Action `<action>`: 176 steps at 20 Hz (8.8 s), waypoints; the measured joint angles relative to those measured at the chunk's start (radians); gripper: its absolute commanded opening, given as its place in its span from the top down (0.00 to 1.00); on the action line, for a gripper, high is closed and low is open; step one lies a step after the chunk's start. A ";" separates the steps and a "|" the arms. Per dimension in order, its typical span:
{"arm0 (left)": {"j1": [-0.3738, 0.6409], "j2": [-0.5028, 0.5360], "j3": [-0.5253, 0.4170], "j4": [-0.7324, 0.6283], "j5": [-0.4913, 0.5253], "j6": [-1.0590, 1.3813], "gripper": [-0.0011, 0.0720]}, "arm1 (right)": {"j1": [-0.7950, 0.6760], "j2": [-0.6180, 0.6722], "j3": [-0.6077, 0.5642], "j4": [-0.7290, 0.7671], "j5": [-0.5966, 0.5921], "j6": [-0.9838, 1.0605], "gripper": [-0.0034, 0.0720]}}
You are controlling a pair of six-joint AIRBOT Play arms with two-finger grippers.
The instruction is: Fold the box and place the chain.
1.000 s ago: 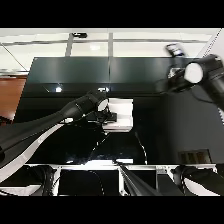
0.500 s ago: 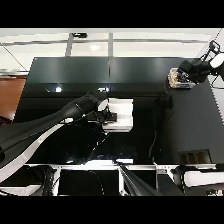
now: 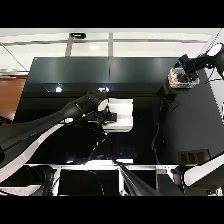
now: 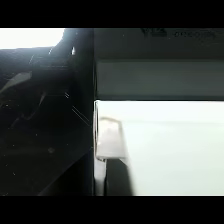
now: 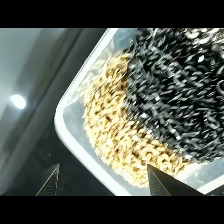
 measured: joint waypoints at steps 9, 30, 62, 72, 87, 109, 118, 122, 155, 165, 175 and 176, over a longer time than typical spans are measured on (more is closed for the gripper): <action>0.000 0.000 0.000 0.000 0.002 0.000 0.95 | 0.003 -0.055 0.017 -0.016 0.003 0.058 0.18; 0.000 0.000 0.000 0.000 0.027 0.000 0.95 | -0.082 0.370 0.018 0.295 0.138 -0.600 0.94; 0.000 0.000 0.000 0.000 0.060 0.000 0.95 | 0.286 0.816 -0.020 0.756 0.366 -0.895 0.94; 0.000 0.000 0.000 0.000 0.060 -0.001 0.95 | 0.419 0.764 -0.300 0.634 0.231 -0.904 0.94; 0.000 0.000 0.000 0.000 0.060 0.000 0.95 | 0.390 0.740 -0.232 0.710 0.200 -0.898 0.94; 0.000 0.000 0.000 0.000 0.060 0.000 0.95 | 0.431 0.741 -0.217 0.659 0.323 -0.870 0.94; 0.000 0.000 0.000 0.000 0.060 0.000 0.95 | 0.473 0.740 -0.407 0.547 0.281 -0.861 0.94; 0.000 0.000 0.000 0.000 0.060 0.000 0.95 | 0.489 0.737 -0.531 0.537 0.224 -0.859 0.94; 0.040 0.232 0.043 0.186 -0.108 0.264 0.28 | 0.217 0.890 -0.653 0.087 0.210 -0.853 0.61; 0.539 0.574 -0.422 -0.475 0.145 1.030 0.00 | 0.217 0.890 -0.653 0.087 0.175 -0.853 0.61; 0.537 0.499 -0.501 -0.851 0.204 2.078 0.00 | 0.217 0.890 -0.653 0.109 0.175 -0.840 0.61; 0.533 0.475 -0.495 -0.844 0.205 2.138 0.00 | 0.216 0.890 -0.653 0.113 0.175 -0.837 0.61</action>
